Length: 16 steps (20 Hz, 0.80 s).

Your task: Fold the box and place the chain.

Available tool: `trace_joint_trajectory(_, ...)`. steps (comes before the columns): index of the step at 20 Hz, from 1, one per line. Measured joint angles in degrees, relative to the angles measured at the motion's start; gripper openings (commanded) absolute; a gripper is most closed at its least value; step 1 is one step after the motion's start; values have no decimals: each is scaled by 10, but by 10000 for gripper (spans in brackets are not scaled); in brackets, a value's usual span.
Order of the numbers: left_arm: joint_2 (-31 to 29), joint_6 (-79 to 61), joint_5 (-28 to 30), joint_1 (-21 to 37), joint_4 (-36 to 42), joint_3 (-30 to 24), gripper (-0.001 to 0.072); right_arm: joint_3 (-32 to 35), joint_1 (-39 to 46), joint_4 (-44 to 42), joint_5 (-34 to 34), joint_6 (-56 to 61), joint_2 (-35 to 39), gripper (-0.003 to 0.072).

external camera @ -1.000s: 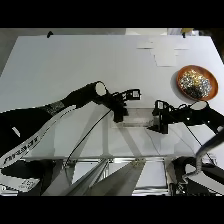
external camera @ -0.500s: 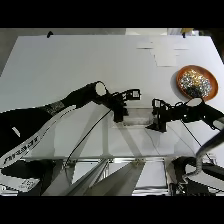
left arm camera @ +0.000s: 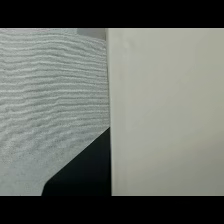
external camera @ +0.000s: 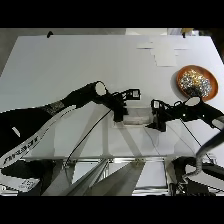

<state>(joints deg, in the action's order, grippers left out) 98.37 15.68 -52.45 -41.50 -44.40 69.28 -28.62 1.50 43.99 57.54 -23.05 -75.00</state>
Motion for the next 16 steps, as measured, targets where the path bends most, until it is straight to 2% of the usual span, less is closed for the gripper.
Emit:
trace_joint_trajectory(8, 0, 0, -1, 0, 0, 0, 16, 1, 0, 13, -6, -1, -5, 493)
trace_joint_trajectory(16, 0, 0, -1, 0, 0, 0, 16, 1, 0, 21, -9, 4, -7, 519)
